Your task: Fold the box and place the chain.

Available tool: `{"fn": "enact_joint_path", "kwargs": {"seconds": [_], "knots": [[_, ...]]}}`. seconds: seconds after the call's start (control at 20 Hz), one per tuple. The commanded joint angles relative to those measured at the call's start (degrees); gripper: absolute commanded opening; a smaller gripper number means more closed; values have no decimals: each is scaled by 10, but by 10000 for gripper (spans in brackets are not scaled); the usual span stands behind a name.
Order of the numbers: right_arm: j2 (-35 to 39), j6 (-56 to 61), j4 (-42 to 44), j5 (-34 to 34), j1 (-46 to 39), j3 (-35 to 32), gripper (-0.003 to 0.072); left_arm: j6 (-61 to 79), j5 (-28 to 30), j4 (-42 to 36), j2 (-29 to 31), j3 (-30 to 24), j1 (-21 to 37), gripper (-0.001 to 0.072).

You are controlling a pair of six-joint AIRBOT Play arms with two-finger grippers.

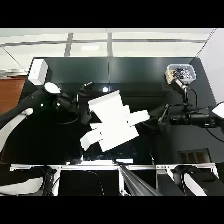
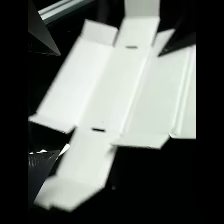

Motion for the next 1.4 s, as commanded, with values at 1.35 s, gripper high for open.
{"fn": "enact_joint_path", "kwargs": {"seconds": [1.35], "knots": [[-52, -195, -144, -413, 351, -160, 676, 270, 247, 113, 0, -25, -110, 24]]}}
